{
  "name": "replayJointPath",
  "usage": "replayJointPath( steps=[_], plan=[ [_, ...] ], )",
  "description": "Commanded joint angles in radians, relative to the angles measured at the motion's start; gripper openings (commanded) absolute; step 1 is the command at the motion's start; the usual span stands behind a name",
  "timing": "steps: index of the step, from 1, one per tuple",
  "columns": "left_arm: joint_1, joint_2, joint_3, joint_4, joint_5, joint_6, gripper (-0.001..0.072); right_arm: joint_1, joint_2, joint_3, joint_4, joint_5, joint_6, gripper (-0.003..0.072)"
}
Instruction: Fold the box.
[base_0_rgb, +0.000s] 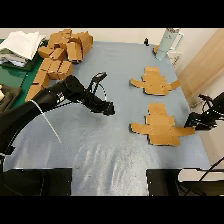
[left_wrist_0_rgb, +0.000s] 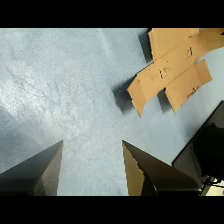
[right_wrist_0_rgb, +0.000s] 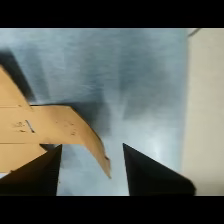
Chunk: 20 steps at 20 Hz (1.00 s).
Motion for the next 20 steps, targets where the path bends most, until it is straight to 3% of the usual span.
replayJointPath(
  steps=[1,4,5,10,13,16,17,19,20],
  plan=[
    [0.0,0.0,0.001,0.0,-0.008,0.007,0.0562,-0.009,0.0,-0.06,0.088,0.056,-0.069,0.0387],
    [0.0,0.0,0.001,0.0,0.009,0.027,0.0562,-0.002,0.0,-0.061,0.217,0.008,-0.09,0.0032],
    [0.0,0.0,0.001,0.0,0.013,0.027,0.0562,0.016,0.0,-0.061,0.294,-0.009,-0.103,0.0005],
    [0.003,0.012,0.005,-0.004,-0.003,0.049,0.0562,0.215,0.005,-0.081,0.675,-0.027,-0.137,0.0003],
    [0.034,0.041,0.009,-0.015,-0.041,0.053,0.0562,0.404,0.039,-0.161,0.721,0.043,-0.154,0.0002],
    [0.081,0.045,0.009,-0.022,-0.132,0.051,0.0561,0.535,0.06,-0.268,0.713,0.209,-0.144,0.0005],
    [0.097,0.045,0.009,-0.023,-0.17,0.049,0.0562,0.56,0.058,-0.285,0.709,0.244,-0.143,0.0033],
    [0.119,0.046,0.009,-0.026,-0.225,0.049,0.0562,0.592,0.057,-0.293,0.705,0.298,-0.144,0.0323],
    [0.127,0.046,0.009,-0.026,-0.237,0.049,0.0562,0.599,0.057,-0.293,0.706,0.312,-0.143,0.0338]
  ],
)
